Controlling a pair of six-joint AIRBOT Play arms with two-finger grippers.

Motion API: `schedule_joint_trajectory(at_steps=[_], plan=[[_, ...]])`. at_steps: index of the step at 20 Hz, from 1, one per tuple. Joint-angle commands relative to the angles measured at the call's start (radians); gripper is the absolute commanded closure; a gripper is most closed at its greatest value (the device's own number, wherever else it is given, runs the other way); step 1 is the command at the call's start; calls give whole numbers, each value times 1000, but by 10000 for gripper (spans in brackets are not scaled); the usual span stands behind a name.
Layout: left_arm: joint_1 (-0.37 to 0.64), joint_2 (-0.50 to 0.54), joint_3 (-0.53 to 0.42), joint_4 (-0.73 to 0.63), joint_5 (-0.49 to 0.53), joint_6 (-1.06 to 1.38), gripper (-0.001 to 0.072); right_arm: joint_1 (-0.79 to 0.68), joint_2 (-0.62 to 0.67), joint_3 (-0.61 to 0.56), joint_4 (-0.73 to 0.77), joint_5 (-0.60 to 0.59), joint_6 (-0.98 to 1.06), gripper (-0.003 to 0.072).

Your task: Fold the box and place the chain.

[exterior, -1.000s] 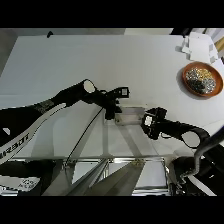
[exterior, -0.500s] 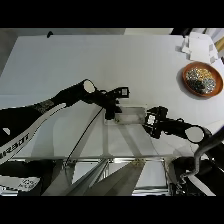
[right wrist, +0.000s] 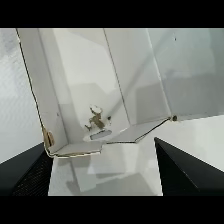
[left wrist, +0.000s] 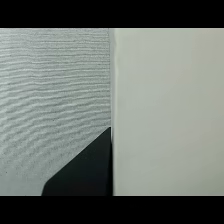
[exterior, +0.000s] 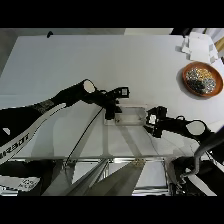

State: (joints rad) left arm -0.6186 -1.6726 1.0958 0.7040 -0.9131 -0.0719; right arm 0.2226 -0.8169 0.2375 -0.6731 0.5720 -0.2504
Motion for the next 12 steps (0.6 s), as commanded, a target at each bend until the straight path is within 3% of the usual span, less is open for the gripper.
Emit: schedule_joint_trajectory(at_steps=[1, 12], plan=[[0, -1, 0, 0, 0, 0, 699, -28, -51, 32, 27, 35, -48, -3], [0, -1, 0, 0, 0, 0, 699, -65, -150, 82, 76, 116, -180, -5]])
